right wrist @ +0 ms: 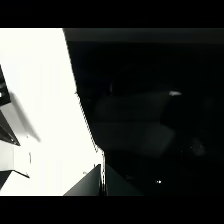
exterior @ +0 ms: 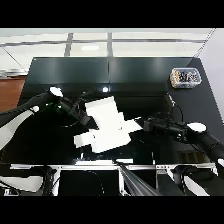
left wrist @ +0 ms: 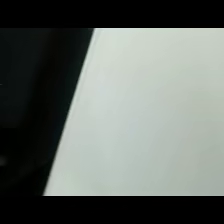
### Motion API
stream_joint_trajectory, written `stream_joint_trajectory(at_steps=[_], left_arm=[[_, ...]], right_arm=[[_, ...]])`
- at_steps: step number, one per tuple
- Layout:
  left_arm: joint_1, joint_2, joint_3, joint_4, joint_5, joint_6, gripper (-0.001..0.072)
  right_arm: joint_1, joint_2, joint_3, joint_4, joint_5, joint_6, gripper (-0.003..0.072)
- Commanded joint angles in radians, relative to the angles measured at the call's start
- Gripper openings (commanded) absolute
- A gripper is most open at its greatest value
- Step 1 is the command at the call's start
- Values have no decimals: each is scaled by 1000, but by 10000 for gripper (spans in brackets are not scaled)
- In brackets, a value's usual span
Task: Fold the box and place the chain.
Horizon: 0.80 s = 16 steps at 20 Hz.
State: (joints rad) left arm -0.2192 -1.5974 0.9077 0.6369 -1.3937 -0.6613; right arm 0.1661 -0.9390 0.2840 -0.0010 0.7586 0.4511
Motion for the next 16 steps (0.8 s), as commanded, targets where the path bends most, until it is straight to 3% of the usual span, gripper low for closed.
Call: stream_joint_trajectory(at_steps=[1,3,5,9,12,13,16], left_arm=[[0,-1,2,3,60,-27,387],[0,-1,2,3,68,-27,387],[0,-1,2,3,43,-23,285],[3,-1,2,3,-5,12,220],[9,-1,2,7,-32,16,214],[11,-1,2,8,-33,23,102],[11,-1,2,10,-31,42,28]], right_arm=[[1,1,-1,-11,2,1,14],[1,1,-1,-11,4,1,14],[1,1,-1,-11,4,1,14],[1,1,-1,-11,4,1,14],[1,1,-1,-11,4,0,14],[1,1,-1,-11,4,0,14],[0,1,-1,-17,2,0,15]])
